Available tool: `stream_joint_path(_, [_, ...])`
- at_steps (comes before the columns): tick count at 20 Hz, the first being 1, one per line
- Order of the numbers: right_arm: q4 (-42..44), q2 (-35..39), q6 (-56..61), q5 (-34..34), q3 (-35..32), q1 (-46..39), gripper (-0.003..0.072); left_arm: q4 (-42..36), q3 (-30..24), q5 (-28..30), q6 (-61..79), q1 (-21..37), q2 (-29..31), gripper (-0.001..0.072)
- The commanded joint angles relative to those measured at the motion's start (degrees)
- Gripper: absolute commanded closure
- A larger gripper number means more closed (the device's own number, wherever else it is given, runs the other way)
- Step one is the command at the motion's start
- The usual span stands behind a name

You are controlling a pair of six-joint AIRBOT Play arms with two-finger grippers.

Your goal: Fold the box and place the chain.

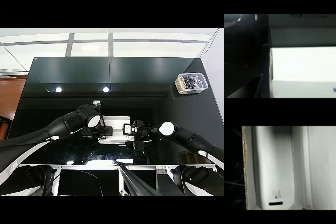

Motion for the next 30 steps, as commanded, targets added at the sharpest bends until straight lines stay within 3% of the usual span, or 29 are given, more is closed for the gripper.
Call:
stream_joint_path(1, [0.0,0.0,0.0,0.0,0.0,0.0,0.0644,-0.2,0.2,2.6,-1.8,-0.1,-0.8,0.0386])
stream_joint_path(8, [0.0,0.0,0.0,0.0,0.0,0.0,0.0644,-0.3,0.2,2.7,-1.8,-0.1,-2.3,0.0389])
stream_joint_path(9, [0.0,0.0,0.0,0.0,0.0,0.0,0.0644,-0.3,0.2,2.7,-1.7,-0.1,-2.3,0.0476])
stream_joint_path(11, [0.0,0.0,0.0,0.0,0.0,0.0,0.0644,-0.3,0.2,2.2,-1.5,-0.1,-2.3,0.0524])
stream_joint_path(12, [0.0,0.0,0.0,0.0,0.0,0.0,0.0644,-0.2,0.2,1.8,-1.5,-0.1,-2.3,0.0636])
stream_joint_path(13, [0.0,0.0,0.0,0.0,0.0,0.0,0.0644,-0.3,0.2,1.8,-1.5,-0.1,-2.3,0.0689])
stream_joint_path(17, [0.0,0.0,0.0,0.0,0.0,0.0,0.0644,-0.3,0.3,1.8,-1.5,-0.1,-2.3,0.0689])
stream_joint_path(19, [0.0,0.0,0.0,0.0,0.0,0.0,0.0644,-0.3,0.3,1.8,-1.5,-0.1,-2.2,0.0651])
stream_joint_path(20, [0.0,0.0,0.0,0.0,0.0,0.0,0.0644,-0.3,0.3,1.8,-1.5,-0.1,-2.2,0.0481])
stream_joint_path(21, [0.0,0.0,0.0,0.0,0.0,0.0,0.0644,-0.3,0.3,1.7,-1.5,-0.1,-2.1,0.0364])
stream_joint_path(30, [0.0,0.0,0.0,0.0,0.0,0.0,0.0644,2.6,0.3,-0.8,-1.6,-0.1,-0.9,0.0369])
